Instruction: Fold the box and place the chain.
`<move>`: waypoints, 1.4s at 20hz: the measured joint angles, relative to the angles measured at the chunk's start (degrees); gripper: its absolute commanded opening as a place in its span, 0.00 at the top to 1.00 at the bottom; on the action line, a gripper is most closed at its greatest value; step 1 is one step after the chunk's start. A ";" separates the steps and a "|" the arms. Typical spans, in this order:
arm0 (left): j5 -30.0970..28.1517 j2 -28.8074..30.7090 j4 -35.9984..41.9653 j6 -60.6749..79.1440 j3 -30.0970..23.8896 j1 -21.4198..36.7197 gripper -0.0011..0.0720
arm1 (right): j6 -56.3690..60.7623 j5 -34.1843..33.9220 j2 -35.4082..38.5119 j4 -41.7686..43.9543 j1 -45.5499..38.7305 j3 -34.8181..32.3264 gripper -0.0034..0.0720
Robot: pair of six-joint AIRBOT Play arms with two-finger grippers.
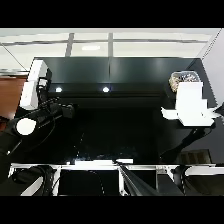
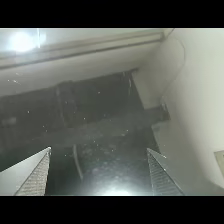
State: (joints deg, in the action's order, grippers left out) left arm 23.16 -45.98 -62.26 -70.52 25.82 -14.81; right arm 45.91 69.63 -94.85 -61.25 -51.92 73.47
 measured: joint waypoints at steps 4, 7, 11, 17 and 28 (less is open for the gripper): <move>-0.04 -0.61 0.26 0.00 0.00 -0.11 0.01 | -2.23 4.57 -0.22 1.01 0.17 0.33 0.93; 0.00 -0.74 0.52 0.00 -0.02 -0.11 0.01 | -3.13 10.67 0.00 6.01 0.70 -0.50 0.93; 0.02 -0.74 2.27 -0.13 0.00 -0.11 0.01 | -5.44 16.98 3.61 19.54 3.54 -7.65 0.93; 0.00 -0.74 6.21 0.02 0.00 -1.05 0.01 | -10.45 9.03 19.08 36.81 14.27 -29.90 0.93; 14.56 -11.98 18.93 4.44 9.64 -1.16 0.01 | -11.21 -21.38 36.48 49.53 52.61 -53.42 0.93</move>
